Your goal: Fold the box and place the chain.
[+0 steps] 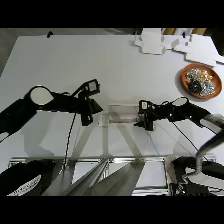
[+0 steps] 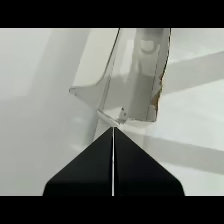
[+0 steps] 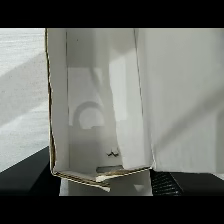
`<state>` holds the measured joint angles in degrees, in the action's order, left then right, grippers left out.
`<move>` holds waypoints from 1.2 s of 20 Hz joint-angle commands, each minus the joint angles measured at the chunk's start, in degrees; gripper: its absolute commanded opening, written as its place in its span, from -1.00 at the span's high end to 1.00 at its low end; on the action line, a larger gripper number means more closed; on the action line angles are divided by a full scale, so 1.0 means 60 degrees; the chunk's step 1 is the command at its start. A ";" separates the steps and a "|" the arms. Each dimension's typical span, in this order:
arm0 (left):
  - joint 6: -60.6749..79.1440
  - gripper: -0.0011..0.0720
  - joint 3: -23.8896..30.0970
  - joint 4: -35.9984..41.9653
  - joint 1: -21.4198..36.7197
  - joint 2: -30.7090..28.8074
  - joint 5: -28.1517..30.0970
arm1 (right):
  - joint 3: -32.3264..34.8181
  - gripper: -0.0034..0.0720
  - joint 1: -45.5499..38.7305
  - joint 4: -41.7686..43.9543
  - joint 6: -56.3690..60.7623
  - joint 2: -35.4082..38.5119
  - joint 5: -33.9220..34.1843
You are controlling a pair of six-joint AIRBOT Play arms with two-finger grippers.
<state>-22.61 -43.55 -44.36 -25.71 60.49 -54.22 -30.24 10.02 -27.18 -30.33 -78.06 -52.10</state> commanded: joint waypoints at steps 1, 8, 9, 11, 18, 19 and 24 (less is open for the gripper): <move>-0.2674 0.96 -0.0004 -0.1111 0.0568 -0.0980 -0.0831 | 0.0004 -0.18 0.0004 0.0004 0.0007 -0.0007 0.0004; -0.5737 0.96 0.1406 -0.2543 0.2109 -0.1239 -0.0295 | 0.0004 -0.18 0.0004 0.0004 0.0007 -0.0007 0.0004; -0.5737 0.96 0.1829 -0.2339 0.2157 -0.1231 0.0117 | 0.0004 -0.18 0.0004 0.0004 0.0004 -0.0007 0.0004; -0.5737 0.96 0.2397 -0.1647 0.2098 -0.1177 0.0729 | 0.0004 -0.18 0.0004 0.0004 0.0007 -0.0007 0.0004; -0.5737 0.96 0.2561 -0.0772 0.1264 0.0295 0.1253 | 0.0004 -0.18 0.0004 0.0004 0.0007 -0.0007 0.0004; -0.5741 0.96 0.2561 -0.0674 0.1107 0.0590 0.1351 | 0.0004 -0.18 0.0004 0.0004 0.0007 -0.0007 0.0004; -0.5737 0.95 0.2535 0.0044 0.0645 0.1515 0.2208 | 0.0004 -0.18 0.0004 0.0004 0.0007 -0.0004 0.0004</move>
<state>-56.99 -28.32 -47.33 -20.49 66.72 -44.36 -30.24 10.02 -27.18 -30.28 -78.06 -52.07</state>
